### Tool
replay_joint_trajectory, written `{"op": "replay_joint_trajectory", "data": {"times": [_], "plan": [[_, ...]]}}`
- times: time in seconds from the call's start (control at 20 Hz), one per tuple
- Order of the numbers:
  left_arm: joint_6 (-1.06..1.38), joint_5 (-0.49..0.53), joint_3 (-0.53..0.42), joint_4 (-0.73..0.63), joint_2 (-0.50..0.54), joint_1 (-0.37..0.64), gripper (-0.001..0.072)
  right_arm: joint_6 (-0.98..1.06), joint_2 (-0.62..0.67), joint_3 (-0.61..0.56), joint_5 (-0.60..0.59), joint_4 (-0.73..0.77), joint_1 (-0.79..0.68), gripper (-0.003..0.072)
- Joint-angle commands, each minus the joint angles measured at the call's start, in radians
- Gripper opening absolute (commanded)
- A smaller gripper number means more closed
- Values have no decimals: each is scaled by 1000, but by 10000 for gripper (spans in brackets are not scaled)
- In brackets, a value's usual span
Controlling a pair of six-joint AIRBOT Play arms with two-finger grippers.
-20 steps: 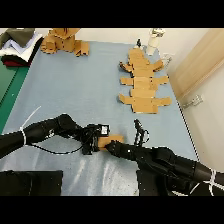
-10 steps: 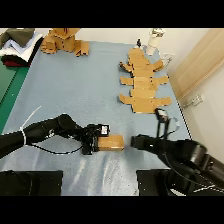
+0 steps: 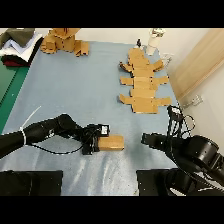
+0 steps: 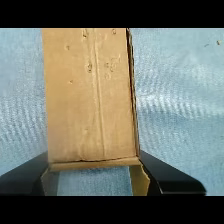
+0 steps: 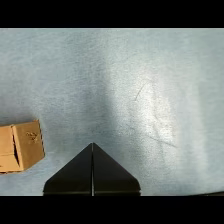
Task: Fold the box.
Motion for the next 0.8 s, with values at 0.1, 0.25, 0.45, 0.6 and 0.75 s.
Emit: {"op": "replay_joint_trajectory", "data": {"times": [0.1,0.25,0.45,0.6,0.75], "plan": [[0,-8,1,-11,0,1,292,45,-19,2,24,-6,-1,4],[0,-7,1,-14,0,1,292,56,-27,2,32,-5,-1,4],[0,-8,1,-14,0,1,292,56,-44,2,48,-4,-1,5],[-44,20,1,-9,2,6,293,56,-56,2,55,0,0,5],[-194,71,1,0,42,58,293,56,-69,2,71,10,0,4]]}}
